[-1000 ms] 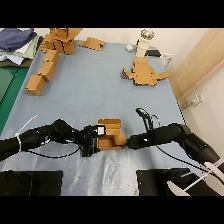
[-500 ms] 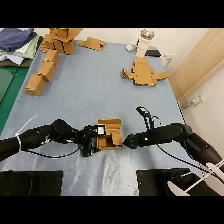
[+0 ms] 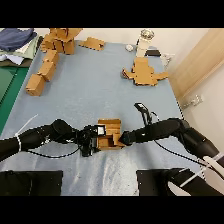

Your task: Fold the box.

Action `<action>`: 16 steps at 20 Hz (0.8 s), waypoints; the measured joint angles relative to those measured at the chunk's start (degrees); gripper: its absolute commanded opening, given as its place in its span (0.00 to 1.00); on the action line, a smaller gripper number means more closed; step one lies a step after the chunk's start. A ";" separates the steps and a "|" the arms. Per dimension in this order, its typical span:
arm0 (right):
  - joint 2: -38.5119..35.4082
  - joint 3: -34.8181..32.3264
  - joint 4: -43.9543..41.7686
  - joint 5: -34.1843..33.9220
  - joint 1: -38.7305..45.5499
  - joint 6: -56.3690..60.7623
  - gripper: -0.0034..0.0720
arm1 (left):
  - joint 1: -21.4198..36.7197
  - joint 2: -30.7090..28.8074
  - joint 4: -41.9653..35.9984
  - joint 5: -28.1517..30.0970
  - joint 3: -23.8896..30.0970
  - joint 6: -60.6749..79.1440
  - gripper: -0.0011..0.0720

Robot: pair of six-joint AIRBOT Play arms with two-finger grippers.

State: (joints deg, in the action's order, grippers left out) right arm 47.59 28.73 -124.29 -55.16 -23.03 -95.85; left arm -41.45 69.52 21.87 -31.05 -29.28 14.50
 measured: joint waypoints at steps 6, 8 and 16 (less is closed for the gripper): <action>10.29 9.55 13.03 -2.14 -11.63 17.49 0.63 | 0.00 0.00 0.00 0.00 0.00 0.00 0.51; 14.14 13.99 20.31 -5.68 -15.76 25.97 0.63 | 0.00 0.00 0.00 0.00 0.00 0.00 0.51; 28.06 25.31 33.88 -16.65 -24.63 43.98 0.52 | 0.00 0.00 0.00 0.00 0.00 0.00 0.51</action>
State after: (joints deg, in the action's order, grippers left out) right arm 75.66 54.04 -90.41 -71.81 -47.66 -51.88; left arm -41.45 69.52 21.87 -31.05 -29.28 14.50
